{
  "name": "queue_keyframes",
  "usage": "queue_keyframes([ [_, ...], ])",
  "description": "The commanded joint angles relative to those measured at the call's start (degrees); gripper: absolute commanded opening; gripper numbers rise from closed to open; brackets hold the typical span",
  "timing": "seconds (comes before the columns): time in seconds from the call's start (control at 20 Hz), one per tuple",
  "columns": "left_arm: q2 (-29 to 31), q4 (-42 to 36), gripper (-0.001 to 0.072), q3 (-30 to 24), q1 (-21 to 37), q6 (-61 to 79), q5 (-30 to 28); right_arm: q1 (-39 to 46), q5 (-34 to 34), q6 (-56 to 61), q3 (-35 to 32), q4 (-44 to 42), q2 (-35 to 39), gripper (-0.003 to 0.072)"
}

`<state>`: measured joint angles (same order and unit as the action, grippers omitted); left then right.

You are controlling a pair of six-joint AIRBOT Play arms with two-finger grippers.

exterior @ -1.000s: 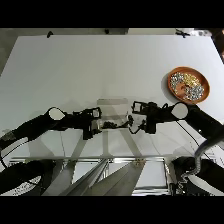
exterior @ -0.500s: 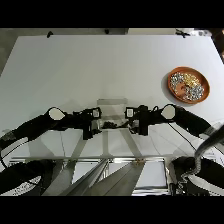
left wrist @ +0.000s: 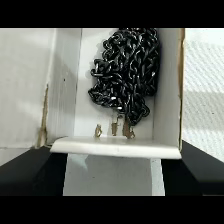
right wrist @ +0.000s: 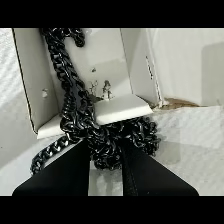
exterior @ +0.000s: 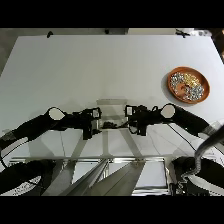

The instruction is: Fold the box and place the chain.

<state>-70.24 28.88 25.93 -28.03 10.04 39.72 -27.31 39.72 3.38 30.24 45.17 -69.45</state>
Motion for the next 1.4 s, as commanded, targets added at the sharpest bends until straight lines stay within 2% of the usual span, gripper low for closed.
queue_keyframes([
  [0.0,0.02,-0.09,0.0270,0.02,-0.02,0.00,-0.04,-0.07,2.38,6.71,-0.04,4.48,1.70,0.0006],
  [0.2,0.02,-0.09,0.0270,0.02,-0.02,0.00,-0.04,-0.07,1.66,29.77,-0.02,25.88,9.97,0.0006],
  [0.25,0.02,-0.09,0.0270,0.02,-0.02,0.00,-0.04,-0.07,1.81,33.88,-0.02,29.46,12.57,0.0006],
  [0.35,0.02,-0.09,0.0270,0.02,-0.02,0.00,-0.04,-0.07,1.86,37.57,0.00,31.04,18.08,0.0006],
  [0.6,0.02,-0.09,0.0270,0.02,-0.02,0.00,-0.04,-0.09,5.07,38.77,2.43,22.75,27.63,0.0005],
  [0.75,0.02,-0.09,0.0270,0.02,-0.02,0.00,-0.04,-1.22,4.63,38.12,6.97,13.09,28.17,0.0005],
  [0.95,0.02,-0.09,0.0270,0.02,-0.02,-0.02,-0.04,-6.88,-1.07,37.92,9.18,5.03,27.47,0.0005],
  [1.1,0.02,-0.09,0.0270,0.02,-0.02,-0.02,-0.04,-11.72,-2.86,37.94,9.18,2.27,23.39,0.0005],
  [1.35,0.02,-0.09,0.0270,0.02,-0.02,0.00,-0.04,-14.82,-4.85,38.42,9.18,2.12,9.84,0.0006],
])
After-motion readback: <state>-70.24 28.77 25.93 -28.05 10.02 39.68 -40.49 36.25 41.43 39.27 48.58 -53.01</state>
